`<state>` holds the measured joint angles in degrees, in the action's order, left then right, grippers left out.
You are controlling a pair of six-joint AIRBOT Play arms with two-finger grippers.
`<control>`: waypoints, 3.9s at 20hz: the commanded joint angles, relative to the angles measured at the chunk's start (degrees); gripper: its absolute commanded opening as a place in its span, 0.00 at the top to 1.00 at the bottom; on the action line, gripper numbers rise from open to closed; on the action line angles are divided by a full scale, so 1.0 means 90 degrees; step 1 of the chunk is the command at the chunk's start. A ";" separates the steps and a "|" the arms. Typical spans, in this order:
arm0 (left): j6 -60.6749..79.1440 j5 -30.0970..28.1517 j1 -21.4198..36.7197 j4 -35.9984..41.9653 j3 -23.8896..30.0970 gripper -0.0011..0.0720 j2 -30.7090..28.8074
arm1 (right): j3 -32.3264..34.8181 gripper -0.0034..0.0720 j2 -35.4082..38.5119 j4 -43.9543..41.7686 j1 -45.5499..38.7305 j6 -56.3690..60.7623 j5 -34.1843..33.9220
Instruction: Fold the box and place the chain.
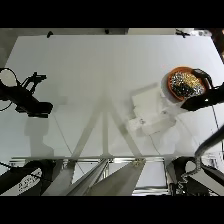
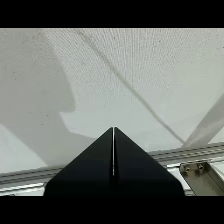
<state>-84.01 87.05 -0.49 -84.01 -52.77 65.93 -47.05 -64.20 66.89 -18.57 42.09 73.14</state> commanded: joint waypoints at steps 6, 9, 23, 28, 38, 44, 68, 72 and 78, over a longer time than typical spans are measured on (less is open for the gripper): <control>0.0002 -0.0002 0.0005 -0.0002 0.0002 0.97 -0.0005 | 0.2623 0.94 0.2118 -0.1800 0.1972 0.0733 -0.2533; 0.0002 -0.0012 0.0005 -0.0002 0.0002 0.97 -0.0005 | 0.3109 0.94 0.2317 -0.1817 0.2705 0.1372 -0.3283; 0.4388 -0.1156 -0.0114 0.4563 0.0034 0.48 0.0172 | 0.3138 0.94 0.2302 -0.1766 0.4053 0.1831 -0.4051; 0.6776 -0.1151 -0.0811 0.5574 0.0583 0.37 0.0928 | 0.3138 0.94 0.2302 -0.1768 0.4053 0.1831 -0.4041; 0.8925 -0.1841 -0.1256 0.7303 0.0716 0.25 0.2548 | 0.3138 0.94 0.2302 -0.1770 0.4053 0.1846 -0.3793; 0.9029 -0.2463 -0.1795 0.7281 0.0719 0.29 0.2858 | 0.3138 0.94 0.2302 -0.1773 0.4053 0.1846 -0.3791; 0.8956 -0.3014 -0.3130 0.5831 0.0988 0.99 0.1236 | 0.1967 0.50 0.4184 0.1086 0.4034 0.3184 -0.0719; 0.9187 -0.3961 -0.3487 0.5880 0.0988 0.99 0.1724 | 0.1967 0.50 0.4167 0.0916 0.4034 0.3184 -0.0843; 0.9831 -0.4201 -0.3526 0.6547 0.0988 0.99 0.2387 | 0.1967 0.50 0.4167 0.0867 0.4034 0.3184 -0.0969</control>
<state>1.56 51.35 -31.77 -27.16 -43.92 85.21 -29.28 -26.83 74.67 17.76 70.65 64.82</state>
